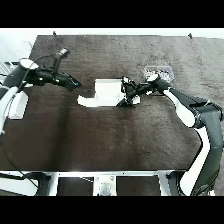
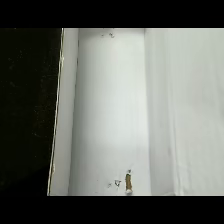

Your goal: Fold the box and place the chain.

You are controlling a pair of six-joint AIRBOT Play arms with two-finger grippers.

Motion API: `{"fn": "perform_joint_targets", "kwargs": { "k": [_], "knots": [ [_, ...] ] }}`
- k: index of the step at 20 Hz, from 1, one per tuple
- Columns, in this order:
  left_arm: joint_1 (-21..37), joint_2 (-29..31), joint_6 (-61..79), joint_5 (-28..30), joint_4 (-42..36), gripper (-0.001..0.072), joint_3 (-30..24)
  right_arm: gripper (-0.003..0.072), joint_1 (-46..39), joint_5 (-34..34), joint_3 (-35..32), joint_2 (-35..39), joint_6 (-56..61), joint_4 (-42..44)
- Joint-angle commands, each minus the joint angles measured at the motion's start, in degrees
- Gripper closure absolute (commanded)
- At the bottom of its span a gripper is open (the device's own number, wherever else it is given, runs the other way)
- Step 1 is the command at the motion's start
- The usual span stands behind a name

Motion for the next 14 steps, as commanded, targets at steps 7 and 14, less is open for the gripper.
{"fn": "perform_joint_targets", "kwargs": {
  "k": [7,14],
  "knots": [
    [1.73,7.54,-33.07,2.69,8.57,0.0693,-11.32,0.0211,0.02,0.00,0.00,0.00,0.02,0.00],
    [1.75,1.42,-34.88,2.10,7.34,0.0693,-11.28,0.0211,0.02,0.00,0.00,0.00,0.02,0.00]
  ]
}}
